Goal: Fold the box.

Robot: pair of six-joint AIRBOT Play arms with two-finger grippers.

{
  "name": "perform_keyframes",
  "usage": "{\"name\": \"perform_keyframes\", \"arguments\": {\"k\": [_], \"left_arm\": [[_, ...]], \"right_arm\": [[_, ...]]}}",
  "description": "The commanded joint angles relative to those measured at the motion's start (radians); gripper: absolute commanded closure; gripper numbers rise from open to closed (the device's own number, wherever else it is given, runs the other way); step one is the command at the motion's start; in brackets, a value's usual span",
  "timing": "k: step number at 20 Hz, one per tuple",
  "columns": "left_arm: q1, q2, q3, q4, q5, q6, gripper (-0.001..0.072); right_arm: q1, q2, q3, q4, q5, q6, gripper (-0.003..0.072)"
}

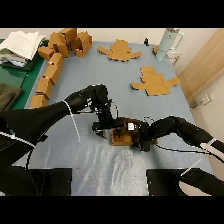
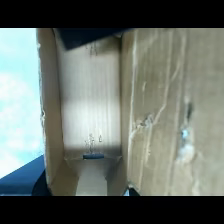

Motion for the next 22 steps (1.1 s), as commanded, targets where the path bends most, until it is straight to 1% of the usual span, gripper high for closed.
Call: {"name": "perform_keyframes", "arguments": {"k": [1, 4, 8, 11, 14, 15, 16, 17, 18, 19, 22], "left_arm": [[0.033, 0.007, 0.003, -0.006, -0.023, 0.021, 0.0094], [0.072, 0.007, 0.010, -0.006, -0.065, 0.044, 0.0094], [0.142, 0.007, 0.010, -0.035, -0.085, 0.128, 0.0094], [0.207, 0.007, 0.010, -0.095, -0.101, 0.269, 0.0094], [0.281, 0.007, 0.010, -0.089, -0.153, 0.430, 0.0097], [0.309, 0.006, 0.010, -0.083, -0.163, 0.496, 0.0123], [0.335, 0.006, 0.010, -0.074, -0.154, 0.550, 0.0123], [0.360, 0.006, 0.010, -0.064, -0.130, 0.616, 0.0156], [0.381, 0.006, 0.010, -0.050, -0.099, 0.707, 0.0540], [0.396, 0.006, 0.010, -0.040, -0.066, 0.815, 0.0688], [0.415, 0.006, 0.010, -0.029, 0.002, 1.110, 0.0694]], "right_arm": [[0.000, 0.001, 0.001, 0.000, 0.000, 0.000, 0.0174], [0.001, 0.001, 0.001, 0.000, 0.000, 0.000, 0.0174], [0.000, 0.001, 0.001, 0.000, 0.000, 0.000, 0.0174], [0.000, 0.001, 0.001, 0.000, 0.000, 0.000, 0.0174], [0.000, 0.001, 0.001, 0.000, 0.000, 0.000, 0.0174], [0.000, 0.001, 0.001, 0.000, 0.000, 0.000, 0.0174], [0.000, 0.001, 0.001, 0.000, 0.000, 0.000, 0.0174], [0.000, 0.001, 0.001, 0.000, 0.000, 0.000, 0.0174], [0.000, 0.001, 0.001, 0.000, 0.000, 0.000, 0.0174], [0.000, 0.001, 0.001, 0.000, 0.000, 0.000, 0.0174], [0.000, 0.001, 0.001, 0.000, 0.000, 0.000, 0.0174]]}}
